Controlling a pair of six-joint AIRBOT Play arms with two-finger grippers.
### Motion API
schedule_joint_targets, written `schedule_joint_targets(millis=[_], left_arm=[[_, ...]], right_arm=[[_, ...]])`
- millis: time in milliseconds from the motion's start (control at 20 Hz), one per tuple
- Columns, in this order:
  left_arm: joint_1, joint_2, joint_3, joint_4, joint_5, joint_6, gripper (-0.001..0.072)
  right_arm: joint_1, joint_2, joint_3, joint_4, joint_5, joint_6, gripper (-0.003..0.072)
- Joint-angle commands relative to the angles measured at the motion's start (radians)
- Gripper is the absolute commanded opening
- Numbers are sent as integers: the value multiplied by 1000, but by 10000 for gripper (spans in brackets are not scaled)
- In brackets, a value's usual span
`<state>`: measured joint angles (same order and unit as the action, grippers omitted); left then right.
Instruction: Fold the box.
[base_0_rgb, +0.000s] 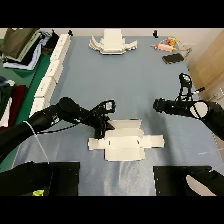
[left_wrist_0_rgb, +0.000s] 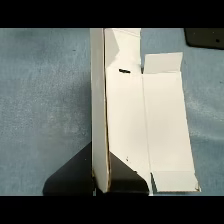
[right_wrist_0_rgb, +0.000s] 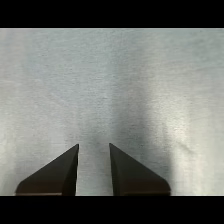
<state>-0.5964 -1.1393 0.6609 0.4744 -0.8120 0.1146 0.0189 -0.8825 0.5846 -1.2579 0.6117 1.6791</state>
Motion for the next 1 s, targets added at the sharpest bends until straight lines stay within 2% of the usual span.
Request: schedule_joint_targets(millis=[0,150,400,650,950], left_arm=[[10,-6,5,-3,18,9,13],[10,-6,11,-3,98,55,14],[10,-6,39,0,99,58,13],[-13,-7,19,0,193,53,12],[-50,-7,-30,0,231,52,12]], right_arm=[[0,0,0,2,2,0,309],[0,1,0,2,2,0,310],[0,1,0,2,2,0,309],[0,1,0,9,9,0,309],[1,1,0,10,28,0,309]])
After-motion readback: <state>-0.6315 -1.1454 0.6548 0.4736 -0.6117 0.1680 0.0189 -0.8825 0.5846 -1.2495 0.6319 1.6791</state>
